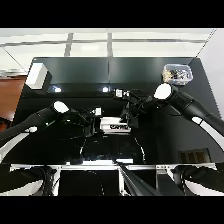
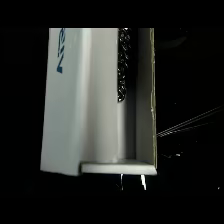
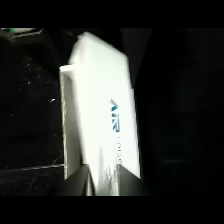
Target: Fold the box and place the chain.
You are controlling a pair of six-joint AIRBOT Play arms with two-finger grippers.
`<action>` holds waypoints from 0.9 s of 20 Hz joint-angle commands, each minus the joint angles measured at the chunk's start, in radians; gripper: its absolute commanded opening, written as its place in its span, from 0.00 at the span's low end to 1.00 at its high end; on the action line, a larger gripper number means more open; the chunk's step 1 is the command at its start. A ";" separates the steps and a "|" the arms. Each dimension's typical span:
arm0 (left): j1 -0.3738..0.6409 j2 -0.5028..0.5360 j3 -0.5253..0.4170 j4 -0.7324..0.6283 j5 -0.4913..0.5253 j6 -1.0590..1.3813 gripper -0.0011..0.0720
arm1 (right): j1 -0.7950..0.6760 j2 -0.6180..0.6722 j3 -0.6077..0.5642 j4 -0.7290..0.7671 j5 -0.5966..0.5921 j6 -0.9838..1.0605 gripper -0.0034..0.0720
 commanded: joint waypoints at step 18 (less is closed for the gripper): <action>-0.001 -0.001 0.000 0.000 -0.001 0.001 0.57 | 0.028 -0.002 -0.035 -0.064 0.010 0.029 0.46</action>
